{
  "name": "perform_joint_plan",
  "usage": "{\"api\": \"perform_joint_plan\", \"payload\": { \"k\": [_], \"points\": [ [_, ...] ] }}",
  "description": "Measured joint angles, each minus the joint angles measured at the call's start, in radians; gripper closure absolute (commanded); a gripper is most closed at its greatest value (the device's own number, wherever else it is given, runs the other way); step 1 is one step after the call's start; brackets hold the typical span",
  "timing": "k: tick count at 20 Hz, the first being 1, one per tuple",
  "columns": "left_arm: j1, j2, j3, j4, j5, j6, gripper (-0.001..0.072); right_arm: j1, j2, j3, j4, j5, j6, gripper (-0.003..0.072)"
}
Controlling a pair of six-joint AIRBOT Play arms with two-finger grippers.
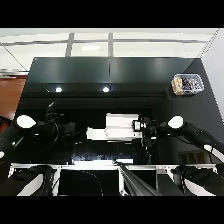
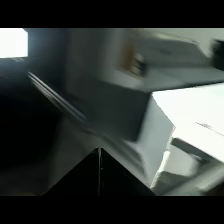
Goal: Fold the box and place the chain.
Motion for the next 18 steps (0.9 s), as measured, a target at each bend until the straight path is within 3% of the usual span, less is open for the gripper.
{"api": "perform_joint_plan", "payload": {
  "k": [5,10,11,13,15,16,18],
  "points": [
    [-0.079,-0.180,-0.013,-0.194,0.026,0.095,0.0683,0.000,0.000,0.000,0.000,0.000,0.000,0.0244],
    [-0.165,-0.250,0.018,-0.297,0.060,0.198,0.0678,0.000,0.000,0.000,0.000,0.000,0.000,0.0244],
    [-0.175,-0.255,0.030,-0.304,0.063,0.218,0.0631,0.000,0.000,0.000,0.000,0.000,0.000,0.0244],
    [-0.187,-0.261,0.053,-0.317,0.051,0.263,0.0419,0.000,0.000,0.000,0.000,0.000,0.001,0.0244],
    [-0.193,-0.264,0.078,-0.326,0.035,0.306,0.0109,0.000,0.000,0.000,0.000,0.000,0.001,0.0244],
    [-0.196,-0.265,0.090,-0.331,0.019,0.319,0.0040,0.000,0.000,0.000,0.000,0.000,0.001,0.0244],
    [-0.198,-0.266,0.112,-0.327,0.008,0.338,0.0017,0.000,0.000,0.000,0.000,0.000,0.001,0.0244]
  ]
}}
